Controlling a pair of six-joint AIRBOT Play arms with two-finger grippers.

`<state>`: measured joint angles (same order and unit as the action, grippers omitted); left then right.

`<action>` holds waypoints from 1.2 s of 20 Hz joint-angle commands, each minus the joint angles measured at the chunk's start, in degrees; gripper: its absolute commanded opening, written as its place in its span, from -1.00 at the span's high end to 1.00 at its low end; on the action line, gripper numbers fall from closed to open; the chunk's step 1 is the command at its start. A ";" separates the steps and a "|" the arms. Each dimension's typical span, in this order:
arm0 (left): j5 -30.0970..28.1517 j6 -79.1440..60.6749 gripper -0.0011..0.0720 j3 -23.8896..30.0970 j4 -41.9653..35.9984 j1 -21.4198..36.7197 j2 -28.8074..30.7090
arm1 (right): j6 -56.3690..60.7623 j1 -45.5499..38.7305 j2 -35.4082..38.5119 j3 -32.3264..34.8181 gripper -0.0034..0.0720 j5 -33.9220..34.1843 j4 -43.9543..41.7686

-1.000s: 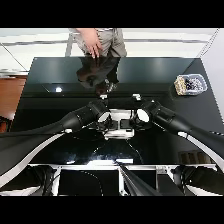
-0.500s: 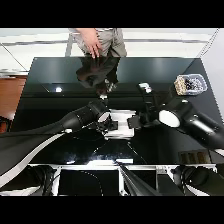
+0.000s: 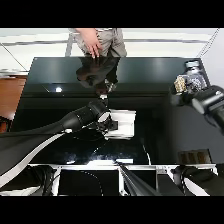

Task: Fold the box and place the chain.

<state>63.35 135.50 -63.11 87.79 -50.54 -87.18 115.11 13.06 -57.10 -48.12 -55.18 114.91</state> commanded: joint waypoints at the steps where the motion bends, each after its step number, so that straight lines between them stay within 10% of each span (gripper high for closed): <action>1: -0.63 -0.04 0.88 -0.02 0.20 0.04 0.02 | 3.02 -16.57 -6.27 -0.61 0.01 14.38 -0.61; 3: -0.42 -0.04 0.88 -0.02 0.17 0.04 0.02 | 3.74 -21.86 -14.19 -8.22 0.01 10.73 -8.33; 5: 0.26 -0.04 0.88 -0.02 0.17 0.04 0.02 | -1.62 -24.83 -21.92 -18.01 -0.91 7.41 -20.57; 8: 0.24 -0.04 0.88 -0.02 0.24 0.07 0.02 | -8.81 -26.60 -30.27 -29.27 -0.91 -1.01 -35.04; 13: -0.07 -0.04 0.88 -0.02 0.20 0.28 0.02 | 10.97 -27.45 -39.65 -40.13 -0.90 -9.66 -38.21; 24: -0.11 -0.04 0.88 -0.02 0.20 0.28 0.02 | 13.94 -28.52 -45.03 -41.92 -0.57 -5.90 -40.52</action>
<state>63.26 135.46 -63.11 87.99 -50.30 -87.18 128.38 -15.35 -101.08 -89.78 -63.46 76.29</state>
